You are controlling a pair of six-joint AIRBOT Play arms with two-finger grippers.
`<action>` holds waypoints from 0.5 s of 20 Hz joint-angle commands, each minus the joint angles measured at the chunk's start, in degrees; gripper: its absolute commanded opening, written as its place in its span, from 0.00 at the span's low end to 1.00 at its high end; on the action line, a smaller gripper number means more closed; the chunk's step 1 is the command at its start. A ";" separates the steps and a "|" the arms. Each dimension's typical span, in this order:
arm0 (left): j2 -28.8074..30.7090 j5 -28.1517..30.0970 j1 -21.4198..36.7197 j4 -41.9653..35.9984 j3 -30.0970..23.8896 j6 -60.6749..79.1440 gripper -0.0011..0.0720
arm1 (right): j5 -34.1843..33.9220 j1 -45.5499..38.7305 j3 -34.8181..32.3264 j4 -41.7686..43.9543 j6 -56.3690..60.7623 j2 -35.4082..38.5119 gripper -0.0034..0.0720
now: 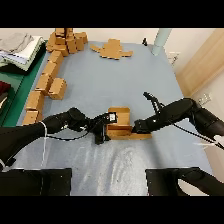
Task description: Fold the box.
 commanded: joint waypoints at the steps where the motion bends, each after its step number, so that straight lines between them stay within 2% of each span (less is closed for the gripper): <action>1: -0.02 0.02 -0.04 0.00 0.00 0.02 0.73 | 4.87 0.02 2.19 11.28 -0.59 -2.62 0.05; 6: -0.02 0.02 -0.04 0.00 0.00 0.02 0.73 | 4.33 0.00 13.84 10.93 -3.76 -16.52 0.05; 10: -0.02 0.02 -0.04 0.00 0.00 0.02 0.73 | 4.55 0.02 15.02 10.32 -9.03 -25.92 0.05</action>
